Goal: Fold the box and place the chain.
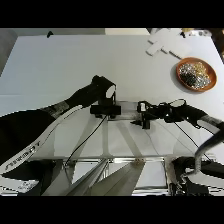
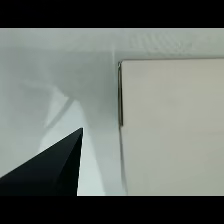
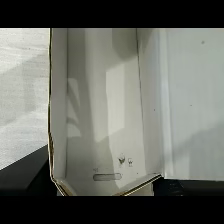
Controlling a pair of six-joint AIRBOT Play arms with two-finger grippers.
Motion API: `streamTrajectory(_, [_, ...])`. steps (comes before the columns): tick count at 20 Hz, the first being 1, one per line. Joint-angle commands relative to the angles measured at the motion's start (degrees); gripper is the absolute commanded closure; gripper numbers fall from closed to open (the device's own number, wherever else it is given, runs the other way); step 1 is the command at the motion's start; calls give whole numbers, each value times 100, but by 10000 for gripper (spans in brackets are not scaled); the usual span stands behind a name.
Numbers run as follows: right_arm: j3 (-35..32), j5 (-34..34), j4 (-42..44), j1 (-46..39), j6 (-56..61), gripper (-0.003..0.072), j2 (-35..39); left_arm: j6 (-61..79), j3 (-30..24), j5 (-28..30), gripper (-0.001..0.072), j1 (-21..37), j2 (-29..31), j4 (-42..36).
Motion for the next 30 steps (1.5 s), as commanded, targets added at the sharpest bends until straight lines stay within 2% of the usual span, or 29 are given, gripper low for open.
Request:
streamTrajectory(1, [-2,2,0,2,0,227,2,509,4,-61,262,177,348,-37])
streamTrajectory(5, [-2,0,0,2,0,227,2,1657,4,-190,70,387,815,-308])
streamTrajectory(10, [-2,0,0,2,0,227,2,3558,4,-721,57,785,1366,-306])
streamTrajectory(13, [-2,0,0,2,0,227,2,5276,-28,-973,58,1110,1646,-363])
streamTrajectory(15, [-2,2,0,2,0,227,2,6883,-262,-678,58,1390,1860,-616])
streamTrajectory(16, [-2,0,0,2,0,227,2,7823,-476,-267,56,1600,1985,-966])
streamTrajectory(17, [-2,0,0,2,0,227,2,8690,-761,262,5,1812,2109,-1432])
streamTrajectory(19, [-2,2,0,2,0,227,2,10544,-1434,1344,13,2201,2284,-2573])
streamTrajectory(20, [-2,0,0,2,0,227,2,11593,-1762,1602,13,2363,2280,-3027])
streamTrajectory(22, [-2,0,0,2,0,227,2,13540,-2288,1672,12,2656,2157,-3646])
streamTrajectory(24, [-2,2,0,2,0,227,2,14795,-2660,1904,12,2889,1989,-4345])
streamTrajectory(26, [-2,2,0,2,0,227,2,15444,-2771,1923,10,3010,1746,-4942])
streamTrajectory(30, [-2,2,0,2,0,227,2,15577,-2774,1604,7,2887,1338,-4981])
